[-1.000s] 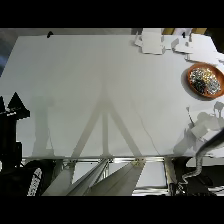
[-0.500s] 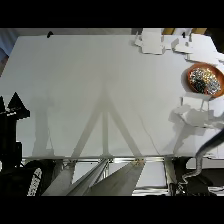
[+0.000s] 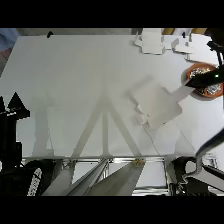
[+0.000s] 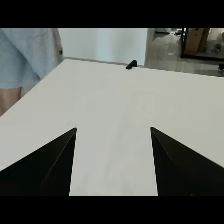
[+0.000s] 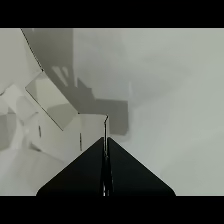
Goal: Fold the box and place the chain.
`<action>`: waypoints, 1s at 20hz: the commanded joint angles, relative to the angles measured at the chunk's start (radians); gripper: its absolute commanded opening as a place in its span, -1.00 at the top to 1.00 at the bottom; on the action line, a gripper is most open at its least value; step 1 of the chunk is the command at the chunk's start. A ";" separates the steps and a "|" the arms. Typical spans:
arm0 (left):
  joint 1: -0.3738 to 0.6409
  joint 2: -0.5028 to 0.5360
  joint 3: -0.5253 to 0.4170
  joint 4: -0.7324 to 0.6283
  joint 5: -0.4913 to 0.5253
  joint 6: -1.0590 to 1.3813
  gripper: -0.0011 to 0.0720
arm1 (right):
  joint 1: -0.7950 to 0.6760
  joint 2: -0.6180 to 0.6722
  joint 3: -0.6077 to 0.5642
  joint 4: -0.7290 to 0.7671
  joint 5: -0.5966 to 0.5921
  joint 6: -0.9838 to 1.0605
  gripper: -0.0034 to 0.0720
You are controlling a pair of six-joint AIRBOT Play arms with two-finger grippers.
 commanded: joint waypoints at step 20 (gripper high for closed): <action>0.000 -0.678 0.254 -0.070 -1.030 -0.205 0.14 | 0.156 0.545 -0.597 0.265 -0.250 -0.045 0.85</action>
